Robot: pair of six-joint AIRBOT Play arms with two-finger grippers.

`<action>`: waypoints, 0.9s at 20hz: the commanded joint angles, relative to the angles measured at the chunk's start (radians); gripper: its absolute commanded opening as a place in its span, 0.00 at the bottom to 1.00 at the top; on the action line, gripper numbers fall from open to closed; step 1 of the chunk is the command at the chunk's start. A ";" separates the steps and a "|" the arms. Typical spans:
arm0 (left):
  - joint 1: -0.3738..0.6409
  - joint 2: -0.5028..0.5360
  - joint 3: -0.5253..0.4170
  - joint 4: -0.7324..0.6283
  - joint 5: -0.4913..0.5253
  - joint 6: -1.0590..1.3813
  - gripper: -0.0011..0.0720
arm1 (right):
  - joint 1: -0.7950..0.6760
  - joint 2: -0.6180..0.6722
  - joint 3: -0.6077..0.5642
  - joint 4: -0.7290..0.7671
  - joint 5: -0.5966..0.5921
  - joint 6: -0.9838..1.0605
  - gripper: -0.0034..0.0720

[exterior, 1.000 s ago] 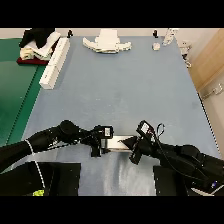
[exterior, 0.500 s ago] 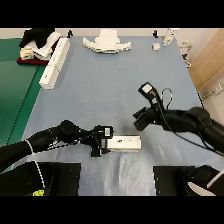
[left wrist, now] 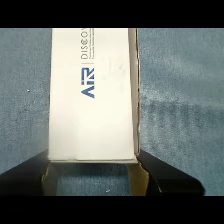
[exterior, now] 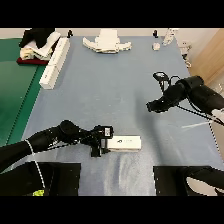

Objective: Fold the box.

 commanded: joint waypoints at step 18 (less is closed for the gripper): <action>0.410 0.329 0.005 0.468 -0.001 -0.828 0.74 | -0.027 -0.069 0.028 0.016 -0.056 0.052 0.05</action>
